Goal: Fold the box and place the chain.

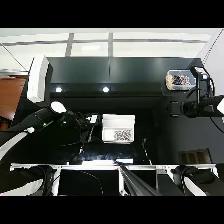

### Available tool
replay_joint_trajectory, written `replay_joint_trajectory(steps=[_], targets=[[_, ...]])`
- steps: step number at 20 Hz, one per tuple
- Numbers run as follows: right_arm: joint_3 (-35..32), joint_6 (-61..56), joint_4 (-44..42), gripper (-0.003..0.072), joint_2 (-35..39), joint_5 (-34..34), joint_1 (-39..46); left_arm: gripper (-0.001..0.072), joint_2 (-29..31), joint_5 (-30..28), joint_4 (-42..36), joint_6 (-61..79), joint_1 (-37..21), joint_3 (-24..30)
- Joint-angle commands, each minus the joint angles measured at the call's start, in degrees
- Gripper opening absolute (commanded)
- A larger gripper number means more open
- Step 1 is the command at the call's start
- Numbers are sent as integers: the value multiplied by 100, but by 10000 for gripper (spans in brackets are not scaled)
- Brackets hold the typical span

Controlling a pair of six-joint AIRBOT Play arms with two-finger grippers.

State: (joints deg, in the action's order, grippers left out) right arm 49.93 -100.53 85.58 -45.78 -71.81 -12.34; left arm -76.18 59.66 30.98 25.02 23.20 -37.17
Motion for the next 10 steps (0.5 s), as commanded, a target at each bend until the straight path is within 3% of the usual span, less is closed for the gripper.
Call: replay_joint_trajectory(steps=[1,10], targets=[[4,-2,-2,508,2,2,0,714,-20,-243,-157,-243,46,-2],[4,0,4,508,2,7,0,715,-79,-520,70,-748,223,13]])
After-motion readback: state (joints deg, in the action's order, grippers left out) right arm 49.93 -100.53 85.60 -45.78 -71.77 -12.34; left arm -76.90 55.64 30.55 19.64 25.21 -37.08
